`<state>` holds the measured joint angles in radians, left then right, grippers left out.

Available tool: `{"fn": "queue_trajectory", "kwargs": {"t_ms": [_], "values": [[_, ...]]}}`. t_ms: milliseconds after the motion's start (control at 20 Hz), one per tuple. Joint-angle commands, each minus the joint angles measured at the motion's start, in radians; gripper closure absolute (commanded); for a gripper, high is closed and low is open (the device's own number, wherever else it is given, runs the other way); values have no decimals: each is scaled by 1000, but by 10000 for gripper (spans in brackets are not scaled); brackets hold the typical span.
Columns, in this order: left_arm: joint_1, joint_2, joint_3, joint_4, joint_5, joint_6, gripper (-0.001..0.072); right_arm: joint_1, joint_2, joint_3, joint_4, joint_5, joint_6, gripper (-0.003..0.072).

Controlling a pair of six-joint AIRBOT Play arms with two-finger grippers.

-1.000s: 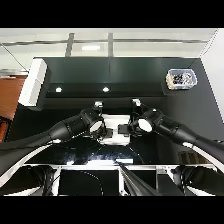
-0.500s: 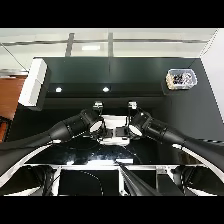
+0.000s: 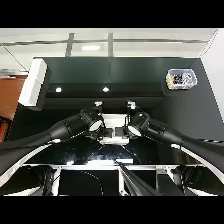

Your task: Fold the box and place the chain.

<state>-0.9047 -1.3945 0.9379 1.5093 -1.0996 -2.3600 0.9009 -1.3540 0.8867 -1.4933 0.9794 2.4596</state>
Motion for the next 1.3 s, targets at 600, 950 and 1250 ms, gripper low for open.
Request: {"fn": "queue_trajectory", "kwargs": {"t_ms": [600,950,1250], "values": [[0,0,1,-2,-2,0,686,-3,326,1,-154,142,-206,358],[0,0,1,-2,-2,0,686,-407,435,-27,-802,233,-223,359],[0,0,1,-2,-2,0,686,-952,264,14,-341,-419,-388,18]]}}
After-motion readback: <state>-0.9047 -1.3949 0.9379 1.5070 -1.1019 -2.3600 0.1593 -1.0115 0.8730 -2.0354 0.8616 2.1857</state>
